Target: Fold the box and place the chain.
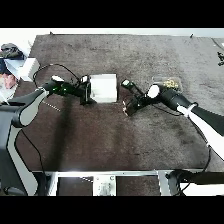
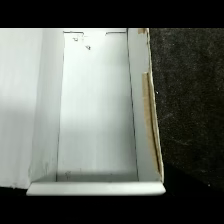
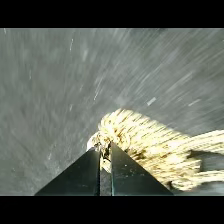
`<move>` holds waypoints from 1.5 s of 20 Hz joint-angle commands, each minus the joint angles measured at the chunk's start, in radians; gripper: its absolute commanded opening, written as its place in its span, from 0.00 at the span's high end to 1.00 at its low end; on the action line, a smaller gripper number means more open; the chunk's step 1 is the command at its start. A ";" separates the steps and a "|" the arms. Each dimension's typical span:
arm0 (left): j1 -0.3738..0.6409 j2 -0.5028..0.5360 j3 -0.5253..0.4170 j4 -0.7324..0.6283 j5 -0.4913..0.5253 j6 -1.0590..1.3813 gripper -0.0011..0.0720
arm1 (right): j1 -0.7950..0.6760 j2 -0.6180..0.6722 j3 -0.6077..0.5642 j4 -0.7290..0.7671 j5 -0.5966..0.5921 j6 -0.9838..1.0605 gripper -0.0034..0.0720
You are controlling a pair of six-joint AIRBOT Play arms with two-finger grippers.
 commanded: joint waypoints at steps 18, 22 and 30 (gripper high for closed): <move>0.001 0.000 0.000 0.000 0.000 0.000 0.43 | 0.002 0.268 0.246 0.091 -0.012 0.055 0.97; 0.001 0.000 0.000 0.000 0.000 0.000 0.43 | 0.084 0.245 0.251 0.163 -0.208 0.022 0.97; 0.001 0.000 0.001 0.000 0.000 0.000 0.43 | 0.208 -0.019 0.478 0.156 -0.195 0.028 0.97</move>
